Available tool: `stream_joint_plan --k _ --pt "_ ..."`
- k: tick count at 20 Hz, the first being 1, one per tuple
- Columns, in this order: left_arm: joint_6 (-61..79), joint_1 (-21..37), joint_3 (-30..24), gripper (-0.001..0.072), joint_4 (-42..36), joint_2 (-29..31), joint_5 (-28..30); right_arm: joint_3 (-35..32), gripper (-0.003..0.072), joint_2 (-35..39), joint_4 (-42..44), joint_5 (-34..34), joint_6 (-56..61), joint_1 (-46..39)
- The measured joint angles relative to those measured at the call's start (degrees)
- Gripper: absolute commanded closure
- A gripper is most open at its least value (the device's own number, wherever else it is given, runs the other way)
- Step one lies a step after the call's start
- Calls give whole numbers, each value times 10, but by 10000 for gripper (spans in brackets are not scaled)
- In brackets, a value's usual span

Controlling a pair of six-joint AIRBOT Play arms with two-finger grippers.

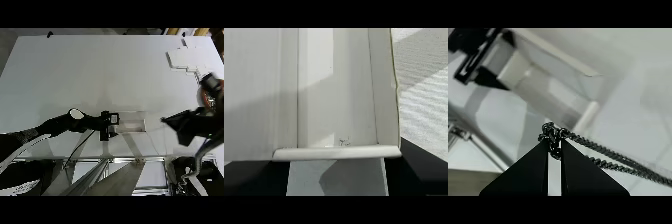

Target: Fold the box and place the chain.

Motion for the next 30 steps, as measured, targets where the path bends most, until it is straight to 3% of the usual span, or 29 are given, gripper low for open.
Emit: stream_joint_plan --k 5,10,15,19,24,26,28,30 --pt "0 0 0 365 0 0 0 -103 665 -26 21 -166 -35 136" --pt "0 0 0 365 0 0 0 -135 665 -162 28 -332 -41 271" --pt "0 0 0 365 0 0 0 -140 574 -272 29 -400 -25 325" --pt "0 0 0 365 0 0 0 -110 567 -285 26 -389 -12 320" --pt "0 0 0 365 0 0 0 -38 380 -245 -21 -296 9 251" --pt "0 0 0 365 0 0 0 -24 389 -228 -41 -258 4 229" --pt "0 0 0 365 0 0 0 -16 474 -216 -55 -217 -20 212" --pt "0 0 0 365 0 0 0 -12 486 -203 -78 -180 -47 180"
